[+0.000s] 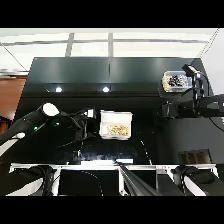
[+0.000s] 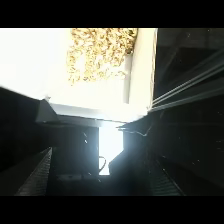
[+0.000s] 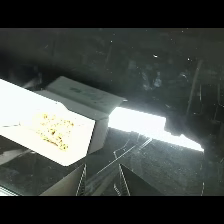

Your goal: Fold the box and place the chain.

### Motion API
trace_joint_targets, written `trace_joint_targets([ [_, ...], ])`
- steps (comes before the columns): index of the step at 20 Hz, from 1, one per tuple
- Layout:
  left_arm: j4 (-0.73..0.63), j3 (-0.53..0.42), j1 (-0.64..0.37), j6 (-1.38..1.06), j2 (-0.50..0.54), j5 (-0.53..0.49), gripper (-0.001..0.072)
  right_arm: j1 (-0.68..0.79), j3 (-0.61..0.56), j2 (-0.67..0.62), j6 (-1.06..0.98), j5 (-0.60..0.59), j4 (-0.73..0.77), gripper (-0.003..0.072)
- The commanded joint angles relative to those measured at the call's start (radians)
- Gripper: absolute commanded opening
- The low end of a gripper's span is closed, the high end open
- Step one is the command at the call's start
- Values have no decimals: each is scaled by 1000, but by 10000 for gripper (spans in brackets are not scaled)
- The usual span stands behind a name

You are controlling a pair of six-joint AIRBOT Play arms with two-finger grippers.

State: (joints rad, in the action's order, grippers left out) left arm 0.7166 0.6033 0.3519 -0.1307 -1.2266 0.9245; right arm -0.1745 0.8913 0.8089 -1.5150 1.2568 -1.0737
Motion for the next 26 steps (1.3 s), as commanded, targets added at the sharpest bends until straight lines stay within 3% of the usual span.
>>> trace_joint_targets([
  [1,-19,23,11,-20,-54,-8,713,0,0,0,0,-1,0,264],
  [8,-98,27,80,-64,-91,-33,712,0,0,0,0,-5,-2,263],
  [17,-97,28,82,-37,-94,-113,712,0,0,0,0,-5,-2,263],
  [26,-97,50,134,-95,-95,-102,711,0,0,0,1,-14,-2,263],
])
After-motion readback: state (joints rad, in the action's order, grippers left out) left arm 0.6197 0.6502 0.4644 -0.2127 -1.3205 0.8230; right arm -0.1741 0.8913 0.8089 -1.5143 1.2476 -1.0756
